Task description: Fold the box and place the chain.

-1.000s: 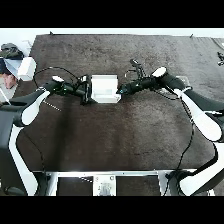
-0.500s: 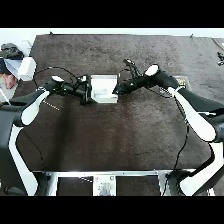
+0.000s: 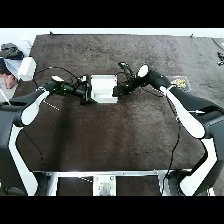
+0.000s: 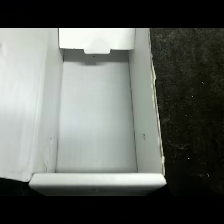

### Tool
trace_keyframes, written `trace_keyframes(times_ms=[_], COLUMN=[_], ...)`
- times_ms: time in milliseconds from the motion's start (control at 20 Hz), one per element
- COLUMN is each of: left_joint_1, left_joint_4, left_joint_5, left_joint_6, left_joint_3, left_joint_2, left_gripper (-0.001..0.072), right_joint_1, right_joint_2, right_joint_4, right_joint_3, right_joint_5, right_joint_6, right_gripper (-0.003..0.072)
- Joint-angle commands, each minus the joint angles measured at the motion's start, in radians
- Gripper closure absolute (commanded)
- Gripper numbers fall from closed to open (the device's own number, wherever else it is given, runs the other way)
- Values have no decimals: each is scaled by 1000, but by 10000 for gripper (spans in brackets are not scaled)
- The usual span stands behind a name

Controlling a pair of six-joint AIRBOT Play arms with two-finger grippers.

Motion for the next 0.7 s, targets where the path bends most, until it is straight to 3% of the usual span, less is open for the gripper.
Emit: trace_keyframes(times_ms=[0, 300, 650], left_joint_1=[0, 0, 0], left_joint_4=[0, 0, 0], left_joint_5=[0, 0, 0], left_joint_6=[0, 0, 0], left_joint_3=[0, 0, 0], left_joint_2=[-1, -1, -1], left_gripper=[353, 353, 353], right_joint_1=[30, 108, 165], right_joint_2=[-19, -19, -146], right_joint_4=[-213, -417, -510], right_joint_3=[69, 135, 349], right_joint_5=[47, 76, 290], right_joint_6=[130, 331, 441], right_gripper=[228, 248, 255])
